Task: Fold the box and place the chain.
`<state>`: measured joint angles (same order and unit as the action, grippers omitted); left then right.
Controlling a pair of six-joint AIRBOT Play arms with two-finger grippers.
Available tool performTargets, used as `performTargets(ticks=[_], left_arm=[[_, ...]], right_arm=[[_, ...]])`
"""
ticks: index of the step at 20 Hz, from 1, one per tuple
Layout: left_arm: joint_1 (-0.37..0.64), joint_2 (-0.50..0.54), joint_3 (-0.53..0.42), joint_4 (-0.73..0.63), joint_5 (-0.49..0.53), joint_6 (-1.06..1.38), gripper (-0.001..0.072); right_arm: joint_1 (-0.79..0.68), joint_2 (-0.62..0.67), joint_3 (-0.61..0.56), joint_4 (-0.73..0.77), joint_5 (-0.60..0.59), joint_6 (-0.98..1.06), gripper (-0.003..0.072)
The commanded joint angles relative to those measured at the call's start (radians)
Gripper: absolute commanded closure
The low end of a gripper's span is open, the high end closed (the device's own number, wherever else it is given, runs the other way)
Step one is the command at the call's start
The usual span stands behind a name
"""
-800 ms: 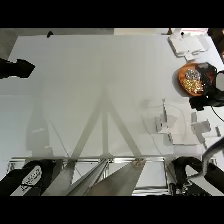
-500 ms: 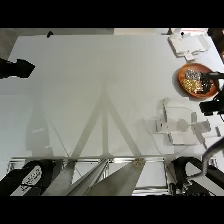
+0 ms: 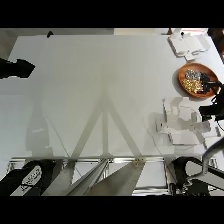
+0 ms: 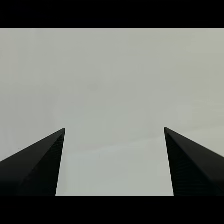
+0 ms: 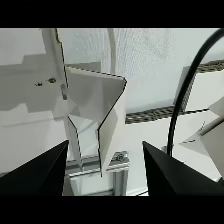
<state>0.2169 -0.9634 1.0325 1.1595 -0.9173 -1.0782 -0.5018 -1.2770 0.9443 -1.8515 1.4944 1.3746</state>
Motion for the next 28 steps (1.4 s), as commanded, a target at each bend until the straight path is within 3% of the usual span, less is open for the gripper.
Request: performTargets(ticks=[1,2,4,5,10,17,24,28], left_arm=[[0.0,0.0,0.0,0.0,0.0,0.0,0.0011],[0.0,0.0,0.0,0.0,0.0,0.0,0.0011],[0.0,0.0,0.0,0.0,0.0,0.0,0.0011],[0.0,0.0,0.0,0.0,0.0,0.0,0.0011],[0.0,0.0,0.0,0.0,0.0,0.0,0.0011],[0.0,0.0,0.0,0.0,0.0,0.0,0.0011],[0.0,0.0,0.0,0.0,0.0,0.0,0.0011],[0.0,0.0,0.0,0.0,0.0,0.0,0.0011]], right_arm=[[-0.003,-0.087,0.0,-0.03,-0.019,-0.003,0.0245],[-0.003,-0.109,0.0,-0.032,-0.021,-0.005,0.0346],[-0.003,-0.143,0.0,-0.031,-0.021,-0.015,0.0622],[-0.003,-0.149,0.0,-0.021,-0.021,-0.015,0.0659],[-0.002,-0.145,0.0,0.106,0.017,-0.054,0.0679],[-0.002,-0.012,0.0,0.634,-0.048,-0.236,0.068],[0.007,0.069,-0.003,0.937,-0.109,-0.474,0.0681],[0.153,0.069,-0.024,0.984,-0.285,-0.536,0.0682]])
